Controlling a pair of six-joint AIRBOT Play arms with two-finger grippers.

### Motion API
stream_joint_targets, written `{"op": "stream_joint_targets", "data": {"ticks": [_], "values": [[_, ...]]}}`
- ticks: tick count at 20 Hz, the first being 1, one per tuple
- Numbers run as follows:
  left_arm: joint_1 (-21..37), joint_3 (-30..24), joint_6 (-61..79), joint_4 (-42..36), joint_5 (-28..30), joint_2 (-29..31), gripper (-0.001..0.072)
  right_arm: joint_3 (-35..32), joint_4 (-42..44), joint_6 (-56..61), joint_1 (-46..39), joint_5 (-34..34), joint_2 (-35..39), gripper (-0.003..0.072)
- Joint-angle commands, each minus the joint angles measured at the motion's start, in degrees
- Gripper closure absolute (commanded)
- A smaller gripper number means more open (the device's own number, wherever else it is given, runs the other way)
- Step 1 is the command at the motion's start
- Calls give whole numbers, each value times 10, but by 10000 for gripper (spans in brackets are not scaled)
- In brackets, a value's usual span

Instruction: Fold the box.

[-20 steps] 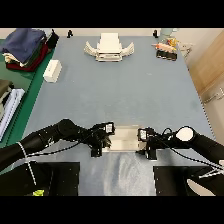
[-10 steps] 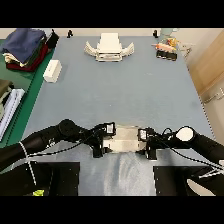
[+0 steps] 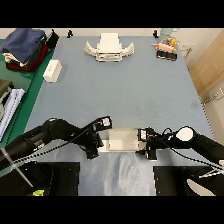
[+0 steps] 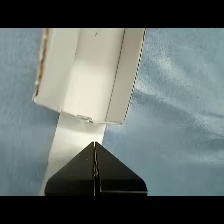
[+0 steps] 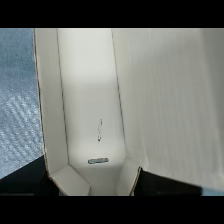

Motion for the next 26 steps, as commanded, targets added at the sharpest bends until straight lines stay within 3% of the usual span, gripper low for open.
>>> {"op": "stream_joint_targets", "data": {"ticks": [1, 4, 7, 10, 14, 18, 23, 26], "values": [[0, 25, -277, 101, -108, 97, 695, 0, 0, 0, 0, 0, 0, 183], [10, 25, -552, 174, -94, 176, 695, 0, 0, 0, 0, 0, 0, 183], [42, 24, -751, 288, -123, 191, 695, 0, 0, 0, 0, 0, 0, 183], [82, -8, -755, 276, -101, 172, 695, 0, 0, 0, 0, 0, 0, 183], [77, -73, -735, 195, -24, 127, 694, 0, 0, 0, 0, 0, 0, 183], [39, -101, -712, 122, 79, 83, 695, 0, 0, 0, 0, 0, 0, 183], [-24, -102, -713, 80, 130, 29, 695, 0, 0, 0, 0, 0, 0, 183], [-56, -98, -713, 48, 167, 28, 695, 0, 0, 0, 0, 0, 0, 183]]}}
